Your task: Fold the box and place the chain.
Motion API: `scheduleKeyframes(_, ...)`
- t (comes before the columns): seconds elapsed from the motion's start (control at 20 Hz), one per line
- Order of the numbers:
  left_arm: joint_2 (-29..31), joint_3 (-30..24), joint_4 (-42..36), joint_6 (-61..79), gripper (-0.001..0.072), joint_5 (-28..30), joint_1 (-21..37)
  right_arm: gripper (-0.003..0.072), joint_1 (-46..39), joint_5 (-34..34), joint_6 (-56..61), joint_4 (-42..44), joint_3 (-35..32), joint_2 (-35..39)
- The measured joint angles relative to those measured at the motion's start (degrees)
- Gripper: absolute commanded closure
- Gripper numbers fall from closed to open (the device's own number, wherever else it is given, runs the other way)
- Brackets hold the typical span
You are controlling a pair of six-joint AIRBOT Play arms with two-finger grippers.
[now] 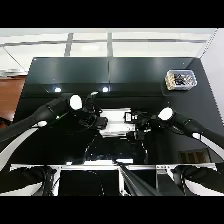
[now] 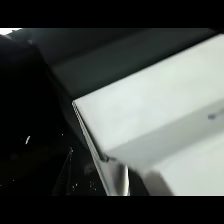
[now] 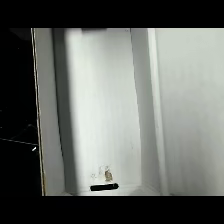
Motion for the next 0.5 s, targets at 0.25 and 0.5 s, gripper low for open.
scheduleKeyframes(0.25, -0.8, 2.2, 9.3, -12.4, 0.0371, 0.9, -5.3, 0.0608, 0.0, 0.0, 0.0, 0.0, 0.0, 0.0)
scheduleKeyframes(0.5, -4.6, 7.8, 15.6, -21.4, 0.0431, -3.4, -9.6, 0.0608, 0.0, 0.0, 0.0, 0.0, 0.0, 0.0)
